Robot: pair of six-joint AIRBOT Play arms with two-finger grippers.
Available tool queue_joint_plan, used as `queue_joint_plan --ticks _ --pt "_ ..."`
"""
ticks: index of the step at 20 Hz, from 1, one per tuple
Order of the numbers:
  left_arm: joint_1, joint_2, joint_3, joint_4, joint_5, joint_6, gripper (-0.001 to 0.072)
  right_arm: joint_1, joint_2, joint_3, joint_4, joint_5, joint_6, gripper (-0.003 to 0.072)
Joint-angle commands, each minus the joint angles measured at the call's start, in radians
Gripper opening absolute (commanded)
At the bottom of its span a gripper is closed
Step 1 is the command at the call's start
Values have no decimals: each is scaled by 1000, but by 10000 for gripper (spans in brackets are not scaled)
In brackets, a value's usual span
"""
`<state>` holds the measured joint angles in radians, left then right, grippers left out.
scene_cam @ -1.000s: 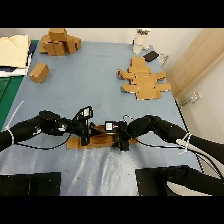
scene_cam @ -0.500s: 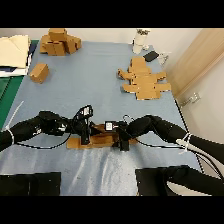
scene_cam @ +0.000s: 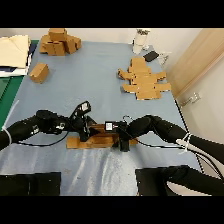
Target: Fold the box.
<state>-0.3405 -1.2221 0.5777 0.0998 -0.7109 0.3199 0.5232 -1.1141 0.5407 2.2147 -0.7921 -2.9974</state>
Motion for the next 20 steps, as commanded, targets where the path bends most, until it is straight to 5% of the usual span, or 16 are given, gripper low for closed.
queue_joint_plan --ticks 1,5,6,7,11,13,15,18,20 --pt "54 62 1 107 -7 -216 398 1 0 0 0 5 -2 519" --pt "93 187 1 467 -120 -509 396 1 0 0 0 5 -2 519" --pt "92 211 1 523 -195 -648 312 1 0 0 0 5 -2 519" --pt "91 225 1 545 -296 -798 10 1 0 0 0 5 -2 519" --pt "15 225 1 546 -469 -1223 10 1 0 0 0 5 -2 519" --pt "-61 225 1 478 -404 -1292 11 1 0 0 0 5 -2 519" --pt "-119 224 1 360 -237 -1307 11 1 0 0 0 5 -2 519" --pt "-116 197 7 297 -18 -1368 10 1 0 0 0 5 -2 519" --pt "-99 154 32 300 13 -1358 10 1 0 0 0 5 -2 519"
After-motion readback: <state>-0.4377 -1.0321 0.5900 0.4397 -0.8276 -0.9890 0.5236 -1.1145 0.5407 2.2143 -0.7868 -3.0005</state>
